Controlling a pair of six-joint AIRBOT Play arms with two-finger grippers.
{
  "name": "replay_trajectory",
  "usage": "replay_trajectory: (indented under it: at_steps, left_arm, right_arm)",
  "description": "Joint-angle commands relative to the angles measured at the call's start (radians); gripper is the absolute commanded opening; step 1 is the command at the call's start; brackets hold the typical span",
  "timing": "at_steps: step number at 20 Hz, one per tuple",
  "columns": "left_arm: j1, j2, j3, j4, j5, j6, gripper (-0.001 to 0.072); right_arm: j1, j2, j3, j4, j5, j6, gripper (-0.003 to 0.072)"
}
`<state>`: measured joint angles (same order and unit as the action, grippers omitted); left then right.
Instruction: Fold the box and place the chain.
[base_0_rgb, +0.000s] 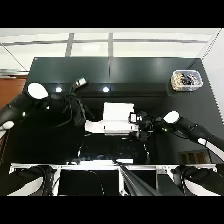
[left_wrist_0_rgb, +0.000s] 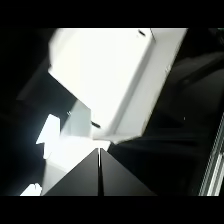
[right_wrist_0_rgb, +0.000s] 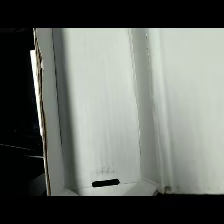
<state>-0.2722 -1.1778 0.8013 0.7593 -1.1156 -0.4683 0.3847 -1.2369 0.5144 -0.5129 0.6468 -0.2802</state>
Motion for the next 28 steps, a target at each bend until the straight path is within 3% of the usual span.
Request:
replay_trajectory:
  at_steps: [1,2,3,4,7,14,16,18,21,28]
  left_arm:
    - [-0.047,0.047,-0.132,-0.008,0.108,0.208,0.0053]
    - [-0.066,0.035,-0.148,-0.008,0.140,0.272,0.0270]
    - [-0.083,0.023,-0.156,-0.008,0.194,0.320,0.0580]
    - [-0.095,0.013,-0.158,-0.008,0.257,0.364,0.0716]
    - [-0.120,0.008,-0.152,0.030,0.378,0.513,0.0715]
    - [-0.159,-0.048,-0.140,0.041,0.295,0.548,0.0681]
    - [-0.192,-0.074,-0.140,0.040,0.296,0.548,0.0557]
    - [-0.216,-0.077,-0.140,0.040,0.309,0.547,0.0364]
    - [-0.219,-0.077,-0.140,0.040,0.355,0.541,0.0351]
    - [-0.192,-0.057,-0.138,0.107,0.346,0.471,0.0354]
  right_arm:
    - [0.001,0.000,0.000,0.007,-0.015,0.010,0.0136]
    - [0.001,0.000,0.000,0.007,-0.015,0.010,0.0135]
    - [0.001,0.000,0.000,0.007,-0.015,0.010,0.0136]
    - [0.001,0.000,0.000,0.007,-0.015,0.010,0.0136]
    - [0.001,0.000,0.000,0.007,-0.015,0.010,0.0136]
    - [0.001,0.000,0.000,0.007,-0.015,0.010,0.0136]
    - [0.001,0.000,0.000,0.007,-0.015,0.010,0.0135]
    - [0.001,0.000,0.000,0.007,-0.015,0.010,0.0136]
    - [0.001,0.000,0.000,0.007,-0.015,0.010,0.0136]
    - [0.001,0.000,0.000,0.007,-0.015,0.010,0.0135]
